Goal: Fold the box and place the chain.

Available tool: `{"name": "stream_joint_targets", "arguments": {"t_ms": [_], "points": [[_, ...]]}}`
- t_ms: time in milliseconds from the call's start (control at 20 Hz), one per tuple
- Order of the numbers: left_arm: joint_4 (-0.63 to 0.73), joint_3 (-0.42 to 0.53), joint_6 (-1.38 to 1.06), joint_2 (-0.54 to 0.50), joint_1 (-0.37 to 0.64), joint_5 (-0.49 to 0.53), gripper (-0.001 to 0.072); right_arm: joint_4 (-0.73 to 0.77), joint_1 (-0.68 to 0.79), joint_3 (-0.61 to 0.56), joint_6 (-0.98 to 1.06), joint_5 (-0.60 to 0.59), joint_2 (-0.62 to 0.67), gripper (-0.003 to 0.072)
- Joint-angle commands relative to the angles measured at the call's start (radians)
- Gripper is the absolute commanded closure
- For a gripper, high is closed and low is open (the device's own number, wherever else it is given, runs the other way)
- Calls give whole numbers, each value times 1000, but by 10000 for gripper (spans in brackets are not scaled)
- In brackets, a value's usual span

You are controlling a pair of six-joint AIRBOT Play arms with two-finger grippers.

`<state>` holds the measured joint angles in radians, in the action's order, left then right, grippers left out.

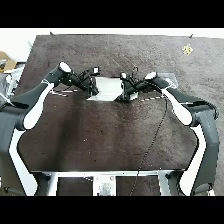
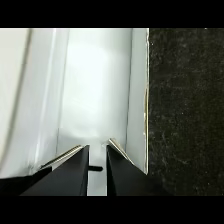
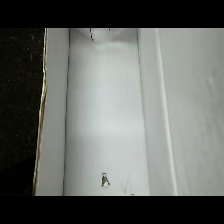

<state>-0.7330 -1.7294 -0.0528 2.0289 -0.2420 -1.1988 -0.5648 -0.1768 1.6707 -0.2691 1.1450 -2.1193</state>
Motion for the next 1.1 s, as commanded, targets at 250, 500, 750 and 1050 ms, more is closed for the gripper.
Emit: {"name": "stream_joint_targets", "arguments": {"t_ms": [250,500,750,1050], "points": [[64,17,-61,9,0,13,585,0,0,0,1,0,0,249],[43,17,-50,16,0,20,360,0,0,0,1,0,0,249],[36,16,27,16,0,40,-11,0,0,0,1,0,0,249],[31,16,55,13,10,30,288,0,0,0,1,0,0,249]]}}
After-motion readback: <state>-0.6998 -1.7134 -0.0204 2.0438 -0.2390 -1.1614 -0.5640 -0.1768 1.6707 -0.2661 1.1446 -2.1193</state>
